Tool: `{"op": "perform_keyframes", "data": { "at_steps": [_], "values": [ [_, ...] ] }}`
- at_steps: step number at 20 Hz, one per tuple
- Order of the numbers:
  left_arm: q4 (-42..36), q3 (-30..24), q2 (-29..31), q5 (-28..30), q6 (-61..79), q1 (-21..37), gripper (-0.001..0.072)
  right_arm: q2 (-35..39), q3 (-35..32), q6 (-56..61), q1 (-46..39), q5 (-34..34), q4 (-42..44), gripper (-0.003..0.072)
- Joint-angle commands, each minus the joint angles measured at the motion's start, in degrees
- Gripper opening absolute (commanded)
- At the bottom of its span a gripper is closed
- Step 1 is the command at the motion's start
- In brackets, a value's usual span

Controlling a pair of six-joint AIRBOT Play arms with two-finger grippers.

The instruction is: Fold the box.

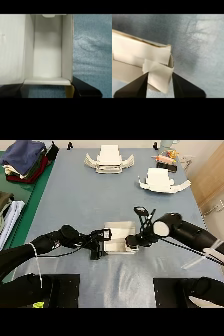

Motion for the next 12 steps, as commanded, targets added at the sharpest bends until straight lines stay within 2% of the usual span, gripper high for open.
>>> {"op": "perform_keyframes", "data": {
  "at_steps": [1,6,11,12],
  "values": [
    [0.0,0.0,0.0,0.0,0.0,0.0,0.0505,-5.8,5.3,10.5,4.6,6.2,-7.4,0.0416],
    [0.0,0.0,0.0,0.0,0.0,0.0,0.0505,-11.5,10.6,17.2,6.8,10.0,-8.0,0.0414],
    [0.0,0.0,0.0,0.0,0.0,0.0,0.0505,-13.2,10.8,24.5,6.8,12.0,-9.7,0.0414],
    [0.0,0.0,0.0,0.0,0.0,0.0,0.0505,-13.6,10.8,25.7,6.8,12.0,-10.2,0.0382]
  ]
}}
